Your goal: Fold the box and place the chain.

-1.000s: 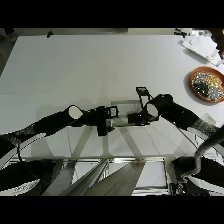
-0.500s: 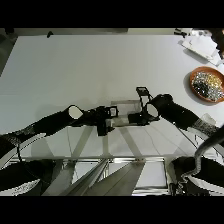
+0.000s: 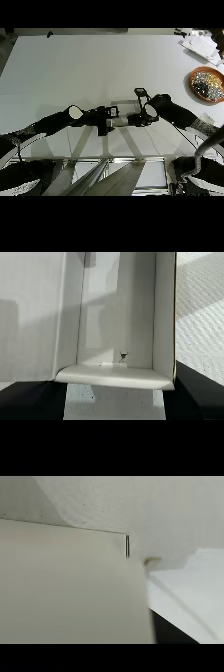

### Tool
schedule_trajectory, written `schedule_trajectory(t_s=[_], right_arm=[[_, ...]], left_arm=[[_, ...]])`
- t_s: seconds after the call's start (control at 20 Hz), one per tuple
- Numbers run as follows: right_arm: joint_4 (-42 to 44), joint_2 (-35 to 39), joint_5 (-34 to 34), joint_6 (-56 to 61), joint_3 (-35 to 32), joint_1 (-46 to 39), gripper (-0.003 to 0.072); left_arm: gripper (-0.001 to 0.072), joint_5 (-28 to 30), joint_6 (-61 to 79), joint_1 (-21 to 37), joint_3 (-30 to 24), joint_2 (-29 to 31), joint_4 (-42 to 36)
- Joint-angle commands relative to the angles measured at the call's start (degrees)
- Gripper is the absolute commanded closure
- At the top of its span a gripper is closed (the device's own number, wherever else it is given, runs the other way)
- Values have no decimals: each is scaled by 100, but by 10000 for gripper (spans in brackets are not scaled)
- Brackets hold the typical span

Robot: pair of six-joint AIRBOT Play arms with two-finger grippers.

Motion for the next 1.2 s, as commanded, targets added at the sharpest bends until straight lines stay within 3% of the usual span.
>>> schedule_trajectory(t_s=[0.0, 0.45, 0.9, 1.15], right_arm=[[-142, 4, 264, 9, 293, -4, 469], [-369, -426, 671, 319, 448, -2, 504], [-328, -514, 223, 750, 448, -2, 511], [-330, -520, 146, 769, 448, -2, 674]], left_arm=[[356, -9, -4, -2, 0, 0, 2], [356, -9, -4, -2, 0, 0, 0], [356, -9, -4, -2, 0, 0, 0], [356, -9, -4, -2, 0, 0, 2]])
